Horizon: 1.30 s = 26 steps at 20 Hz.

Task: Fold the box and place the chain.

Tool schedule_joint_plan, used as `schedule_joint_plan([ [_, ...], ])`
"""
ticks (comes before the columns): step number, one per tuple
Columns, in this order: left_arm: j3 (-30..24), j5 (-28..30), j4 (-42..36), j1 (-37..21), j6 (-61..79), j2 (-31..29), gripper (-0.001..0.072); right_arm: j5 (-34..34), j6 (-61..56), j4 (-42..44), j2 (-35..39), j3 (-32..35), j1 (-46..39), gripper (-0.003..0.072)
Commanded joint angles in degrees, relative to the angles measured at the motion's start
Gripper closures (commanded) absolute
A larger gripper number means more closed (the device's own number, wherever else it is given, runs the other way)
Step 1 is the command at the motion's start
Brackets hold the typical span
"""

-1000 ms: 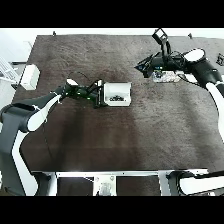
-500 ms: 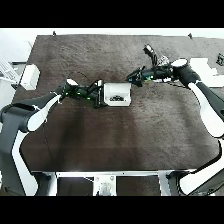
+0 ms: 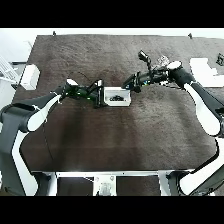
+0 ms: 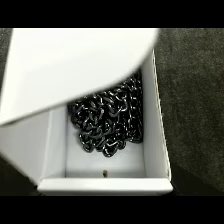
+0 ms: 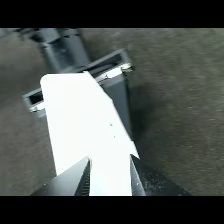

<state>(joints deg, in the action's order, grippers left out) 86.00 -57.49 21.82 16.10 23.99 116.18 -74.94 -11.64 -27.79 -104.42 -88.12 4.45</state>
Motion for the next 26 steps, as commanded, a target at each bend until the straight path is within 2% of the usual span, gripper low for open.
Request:
schedule_joint_plan([
  [1, -0.02, 0.02, 0.00, -0.04, 0.00, -0.02, 0.0363, -1.68, -0.11, -0.13, -0.17, -0.02, 0.63, 0.0377],
  [3, -0.02, 0.00, 0.00, -0.04, 0.00, 0.00, 0.0363, -2.10, -0.09, -0.15, -0.15, -0.04, 1.16, 0.0377],
  [5, -0.02, 0.02, 0.00, -0.04, 0.00, -0.02, 0.0362, -3.23, -0.11, -0.42, -0.22, -0.02, 1.95, 0.0293],
  [9, -0.02, 0.00, 0.00, -0.04, 0.00, 0.00, 0.0362, -2.78, -0.09, -8.44, -0.74, -0.04, 4.15, 0.0294],
  [16, -0.02, 0.00, 0.00, -0.04, 0.00, 0.00, 0.0362, -0.07, 0.33, -8.83, -0.74, -0.09, 4.42, 0.0297],
  [18, -0.02, 0.00, -0.02, -0.04, 0.00, 0.00, 0.0362, -0.04, 0.35, -8.83, -0.74, -0.09, 4.42, 0.0320],
  [22, -0.02, 0.00, 0.00, -0.04, 0.00, 0.00, 0.0363, 0.63, 1.86, -7.93, -0.74, -0.11, 4.42, 0.0320],
  [24, -0.02, 0.00, 0.00, -0.04, 0.00, 0.00, 0.0363, 1.05, 2.56, -7.72, -0.74, -0.15, 4.44, 0.0414],
  [26, -0.02, 0.00, 0.00, -0.04, 0.00, 0.00, 0.0362, 1.05, 3.19, -7.17, -0.74, -0.24, 4.44, 0.0414],
])
